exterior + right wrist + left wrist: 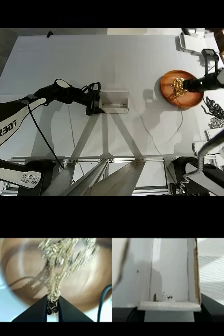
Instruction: Fold the box and place the chain.
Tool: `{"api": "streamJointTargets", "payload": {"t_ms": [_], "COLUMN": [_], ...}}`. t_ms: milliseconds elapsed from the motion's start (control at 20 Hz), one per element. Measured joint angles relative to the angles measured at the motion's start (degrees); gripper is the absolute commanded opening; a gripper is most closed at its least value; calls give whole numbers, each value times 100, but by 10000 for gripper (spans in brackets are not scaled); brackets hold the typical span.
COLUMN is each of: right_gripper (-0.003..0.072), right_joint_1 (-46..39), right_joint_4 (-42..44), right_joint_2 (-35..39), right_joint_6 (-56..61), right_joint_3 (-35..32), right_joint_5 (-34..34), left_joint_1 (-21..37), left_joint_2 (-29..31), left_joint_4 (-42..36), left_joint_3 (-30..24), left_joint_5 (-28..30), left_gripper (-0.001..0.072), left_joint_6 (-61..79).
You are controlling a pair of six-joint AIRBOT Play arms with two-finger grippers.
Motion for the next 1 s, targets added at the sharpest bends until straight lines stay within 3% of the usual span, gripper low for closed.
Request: {"api": "streamJointTargets", "payload": {"t_ms": [250,450,700,1000], "right_gripper": [7,8,8,8], "right_joint_1": [754,1655,2774,3856], "right_joint_4": [33,105,140,160], "right_joint_2": [1080,1309,782,-516], "right_joint_6": [-118,-114,315,592], "right_joint_3": [-640,-748,-428,726], "right_joint_5": [636,890,990,883], "left_joint_1": [0,0,0,0], "left_joint_2": [0,0,0,0], "left_joint_4": [0,0,2,2], "left_joint_3": [0,0,0,0], "left_joint_5": [2,2,0,0], "left_gripper": [187,187,187,187], "left_joint_6": [0,0,0,0]}}
